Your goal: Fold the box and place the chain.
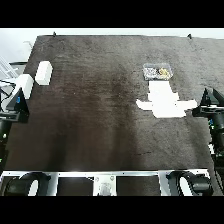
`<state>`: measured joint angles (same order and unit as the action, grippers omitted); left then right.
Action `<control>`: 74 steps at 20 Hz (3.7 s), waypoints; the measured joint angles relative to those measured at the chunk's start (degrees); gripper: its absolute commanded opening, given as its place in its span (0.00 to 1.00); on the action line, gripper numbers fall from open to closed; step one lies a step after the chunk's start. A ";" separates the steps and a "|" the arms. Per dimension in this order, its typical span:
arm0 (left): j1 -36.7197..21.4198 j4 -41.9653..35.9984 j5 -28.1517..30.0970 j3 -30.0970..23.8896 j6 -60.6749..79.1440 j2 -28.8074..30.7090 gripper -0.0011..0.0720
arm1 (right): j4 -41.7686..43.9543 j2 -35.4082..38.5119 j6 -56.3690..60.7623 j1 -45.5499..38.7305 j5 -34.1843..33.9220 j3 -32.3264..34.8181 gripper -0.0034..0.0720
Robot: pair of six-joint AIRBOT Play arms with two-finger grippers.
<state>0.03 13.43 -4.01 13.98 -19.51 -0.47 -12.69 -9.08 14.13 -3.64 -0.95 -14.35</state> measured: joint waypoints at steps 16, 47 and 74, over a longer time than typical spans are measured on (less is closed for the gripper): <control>0.00 -0.02 0.00 0.00 0.00 0.00 0.97 | -0.13 -7.21 -0.79 -3.69 -0.46 -1.99 0.53; 0.00 -0.02 0.02 0.00 0.00 0.00 0.97 | -43.60 -102.79 33.48 -42.93 85.02 -83.87 0.78; 0.00 0.00 0.00 0.00 0.00 0.00 0.97 | -25.97 -96.78 29.97 -32.63 95.43 -63.52 0.05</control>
<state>0.03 13.43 -4.01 13.98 -19.51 -0.47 -38.65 -105.86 44.10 -36.27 94.48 -77.87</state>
